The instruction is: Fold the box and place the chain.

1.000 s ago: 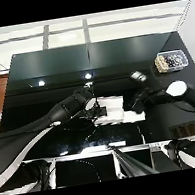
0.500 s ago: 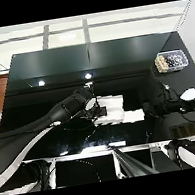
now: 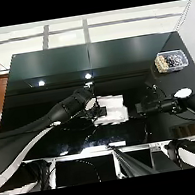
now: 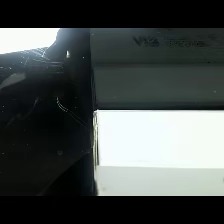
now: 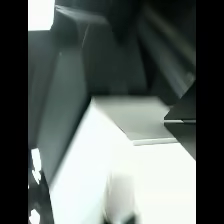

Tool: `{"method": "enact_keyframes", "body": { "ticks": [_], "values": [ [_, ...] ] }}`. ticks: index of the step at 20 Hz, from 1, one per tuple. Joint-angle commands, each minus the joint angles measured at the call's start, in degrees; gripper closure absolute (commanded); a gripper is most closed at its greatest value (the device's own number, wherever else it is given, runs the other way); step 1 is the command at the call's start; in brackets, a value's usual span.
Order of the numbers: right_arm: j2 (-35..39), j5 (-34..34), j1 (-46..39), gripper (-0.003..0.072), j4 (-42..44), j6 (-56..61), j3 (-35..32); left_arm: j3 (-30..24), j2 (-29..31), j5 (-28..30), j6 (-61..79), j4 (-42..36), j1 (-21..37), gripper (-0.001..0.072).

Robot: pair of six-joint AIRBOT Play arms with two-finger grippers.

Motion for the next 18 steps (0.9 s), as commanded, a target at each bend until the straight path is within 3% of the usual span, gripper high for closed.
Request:
{"method": "enact_keyframes", "body": {
  "ticks": [1,2,5,10,13,18],
  "values": [
    [-0.28,3.96,0.22,0.0205,3.63,-5.03,2.82,0.04,0.0,0.0,0.02,0.02,0.04,0.068],
    [-0.26,3.19,0.24,0.0174,2.67,-3.32,3.17,0.04,0.0,0.0,0.02,0.02,0.04,0.0681],
    [-0.26,-0.98,2.64,0.0174,-2.29,3.76,3.48,0.04,0.0,0.0,0.02,0.04,0.04,0.0681],
    [-0.28,-10.16,14.14,0.0179,-4.55,13.07,6.29,0.04,0.0,0.0,0.02,0.04,0.04,0.068],
    [-0.28,-15.43,21.29,0.0179,-15.93,25.83,11.17,0.04,0.0,0.0,0.02,0.04,0.04,0.0681],
    [-1.42,-16.61,31.34,0.0199,-38.95,50.75,17.49,0.04,0.0,0.0,0.02,0.02,0.04,0.0681]
  ]
}}
